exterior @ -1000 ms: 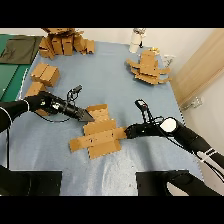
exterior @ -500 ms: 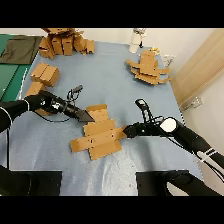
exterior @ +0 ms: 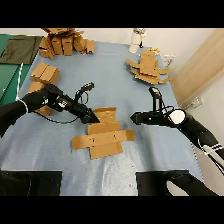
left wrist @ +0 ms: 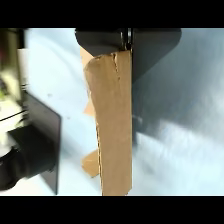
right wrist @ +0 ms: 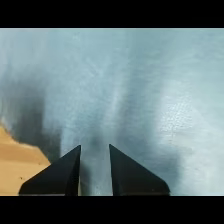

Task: Fold the box.

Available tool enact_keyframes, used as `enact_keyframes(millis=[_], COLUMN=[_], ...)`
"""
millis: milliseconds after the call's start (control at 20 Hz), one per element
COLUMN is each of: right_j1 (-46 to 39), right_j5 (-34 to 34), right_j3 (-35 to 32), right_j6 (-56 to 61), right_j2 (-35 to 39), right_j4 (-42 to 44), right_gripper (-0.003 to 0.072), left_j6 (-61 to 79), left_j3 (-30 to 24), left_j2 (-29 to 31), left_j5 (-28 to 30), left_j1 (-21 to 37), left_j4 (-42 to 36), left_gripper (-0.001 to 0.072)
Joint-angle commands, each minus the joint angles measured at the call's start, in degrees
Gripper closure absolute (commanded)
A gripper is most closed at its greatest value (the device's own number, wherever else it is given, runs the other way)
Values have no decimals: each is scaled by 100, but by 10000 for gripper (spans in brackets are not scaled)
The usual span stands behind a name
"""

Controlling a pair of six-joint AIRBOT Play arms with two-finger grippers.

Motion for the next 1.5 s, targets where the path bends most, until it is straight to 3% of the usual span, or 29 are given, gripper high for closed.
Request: enact_keyframes(millis=[0,150,500,750,1450], right_j1=[-107,-105,-105,-105,-101], right_j5=[9,26,-111,-297,-302], right_j3=[133,133,133,133,133], right_j6=[269,415,457,457,457], right_j2=[0,-2,-2,-2,-4], right_j4=[-57,-68,-68,-66,-63], right_gripper=[396,397,426,427,426], left_j6=[964,1906,2597,2562,2601], left_j3=[-9,-197,-944,-999,-997], left_j2=[457,627,664,662,472], left_j5=[483,750,846,796,964], left_j1=[-413,-595,-667,-667,-664], left_j4=[-542,-1167,-975,-315,28], left_gripper=[699,699,699,699,697])
